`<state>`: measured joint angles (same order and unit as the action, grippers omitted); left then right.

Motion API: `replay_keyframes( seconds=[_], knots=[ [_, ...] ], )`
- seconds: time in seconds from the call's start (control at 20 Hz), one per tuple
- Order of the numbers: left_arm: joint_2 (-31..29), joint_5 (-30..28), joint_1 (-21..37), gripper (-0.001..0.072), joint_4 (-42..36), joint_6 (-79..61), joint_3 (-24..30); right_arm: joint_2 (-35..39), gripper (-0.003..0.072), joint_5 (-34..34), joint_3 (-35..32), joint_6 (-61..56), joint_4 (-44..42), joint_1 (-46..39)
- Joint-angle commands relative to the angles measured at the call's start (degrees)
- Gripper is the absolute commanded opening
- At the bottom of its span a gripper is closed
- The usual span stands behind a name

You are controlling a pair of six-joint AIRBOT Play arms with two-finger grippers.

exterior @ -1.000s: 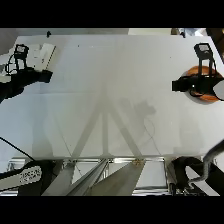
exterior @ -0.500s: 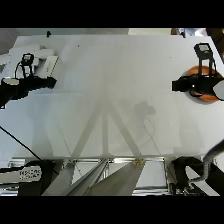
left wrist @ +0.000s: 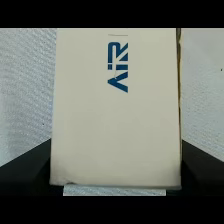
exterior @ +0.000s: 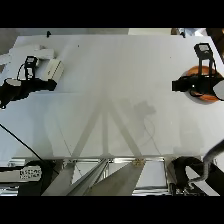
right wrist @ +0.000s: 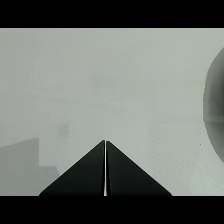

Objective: Fold the box and place the chain.

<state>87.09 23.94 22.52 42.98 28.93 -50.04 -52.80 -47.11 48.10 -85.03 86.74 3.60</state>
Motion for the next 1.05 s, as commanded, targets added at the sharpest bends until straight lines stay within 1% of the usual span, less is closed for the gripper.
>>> replay_keyframes(
  seconds=[0.0,0.1,0.15,0.2,0.3,0.35,0.55,0.65,0.8,1.0],
  knots=[
    [0.0,-0.8,0.1,0.0413,1.7,0.0,0.0,0.0,0.0018,0.0,0.1,0.0,0.0,0.0],
    [0.0,-1.1,0.1,0.0413,1.7,0.0,0.0,0.0,0.0018,0.0,0.1,0.0,0.0,0.0],
    [0.0,-1.2,0.1,0.0431,1.7,-0.2,0.0,0.0,0.0018,0.0,0.1,0.0,0.0,0.0],
    [0.0,-1.3,0.1,0.0480,1.7,-0.3,0.0,0.0,0.0018,0.0,0.0,0.0,0.0,0.0],
    [0.0,-1.2,0.1,0.0665,1.7,-0.3,0.0,0.0,0.0018,0.0,0.0,0.0,0.0,0.0],
    [0.0,-1.2,0.1,0.0705,1.7,-0.3,0.0,0.0,0.0018,0.0,0.1,0.0,0.0,0.0],
    [-0.3,-1.0,0.1,0.0705,1.7,-0.2,0.0,0.0,0.0018,0.0,0.0,0.0,0.0,0.0],
    [-1.3,-1.0,0.1,0.0705,1.7,-0.4,0.0,0.0,0.0018,0.0,0.1,0.0,0.0,0.0],
    [-4.1,-0.9,0.1,0.0705,1.7,-0.4,0.0,0.0,0.0018,0.0,0.0,0.0,0.0,0.0],
    [-9.2,1.6,0.1,0.0705,1.7,-0.4,0.0,0.0,0.0018,0.0,0.1,0.0,0.0,0.0]
  ],
)
